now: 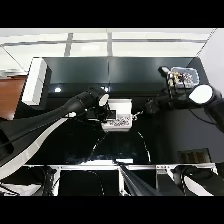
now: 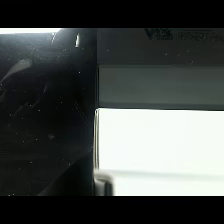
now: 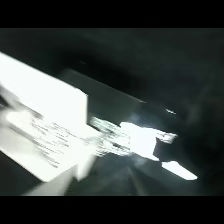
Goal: Fold the box and place the chain.
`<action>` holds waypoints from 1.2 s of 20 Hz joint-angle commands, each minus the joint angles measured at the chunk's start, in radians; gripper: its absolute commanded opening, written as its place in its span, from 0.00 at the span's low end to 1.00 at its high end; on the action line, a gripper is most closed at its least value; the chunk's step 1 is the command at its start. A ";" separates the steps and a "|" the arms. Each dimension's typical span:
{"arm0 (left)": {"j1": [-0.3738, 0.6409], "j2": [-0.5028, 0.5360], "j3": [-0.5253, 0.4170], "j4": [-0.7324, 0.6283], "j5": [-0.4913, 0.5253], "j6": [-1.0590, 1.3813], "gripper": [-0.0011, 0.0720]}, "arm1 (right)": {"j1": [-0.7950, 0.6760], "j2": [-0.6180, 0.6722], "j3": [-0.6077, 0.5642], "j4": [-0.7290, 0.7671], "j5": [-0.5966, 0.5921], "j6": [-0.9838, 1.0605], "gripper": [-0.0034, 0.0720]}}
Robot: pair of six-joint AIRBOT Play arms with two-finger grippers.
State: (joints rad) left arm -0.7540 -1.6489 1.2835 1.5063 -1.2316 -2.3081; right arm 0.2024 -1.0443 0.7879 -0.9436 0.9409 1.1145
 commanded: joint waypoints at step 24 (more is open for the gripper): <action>0.000 0.000 0.000 0.000 -0.004 0.000 0.05 | 0.114 -0.224 -0.240 0.467 -0.411 -1.394 0.99</action>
State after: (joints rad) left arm -0.7540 -1.6489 1.2835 1.5063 -1.2354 -2.3077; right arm 0.3172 -1.2510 0.5465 -0.4789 0.5442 -0.2665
